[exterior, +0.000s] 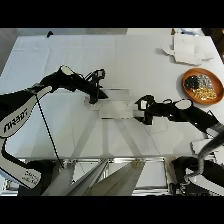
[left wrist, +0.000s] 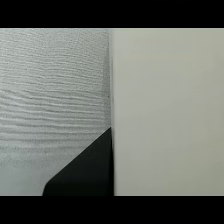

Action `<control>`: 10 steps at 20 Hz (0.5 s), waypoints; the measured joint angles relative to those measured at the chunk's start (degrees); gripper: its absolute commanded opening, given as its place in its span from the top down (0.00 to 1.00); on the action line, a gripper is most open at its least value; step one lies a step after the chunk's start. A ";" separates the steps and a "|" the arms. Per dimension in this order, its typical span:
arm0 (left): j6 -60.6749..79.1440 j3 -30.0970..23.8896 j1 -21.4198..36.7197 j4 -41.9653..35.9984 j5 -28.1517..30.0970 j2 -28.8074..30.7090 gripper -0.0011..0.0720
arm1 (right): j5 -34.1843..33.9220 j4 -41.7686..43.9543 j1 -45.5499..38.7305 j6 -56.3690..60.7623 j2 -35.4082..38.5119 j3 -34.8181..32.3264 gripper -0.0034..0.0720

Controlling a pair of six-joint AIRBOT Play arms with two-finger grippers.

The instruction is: Fold the box and place the chain.

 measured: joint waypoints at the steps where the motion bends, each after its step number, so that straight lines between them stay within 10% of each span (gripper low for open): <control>1: 0.00 0.00 0.00 0.02 0.00 0.00 0.97 | 0.61 0.92 0.00 -1.11 -0.39 0.02 0.04; 10: -0.02 0.00 0.00 0.00 0.00 0.00 0.97 | 1.31 10.19 0.00 -5.68 -4.68 0.02 0.04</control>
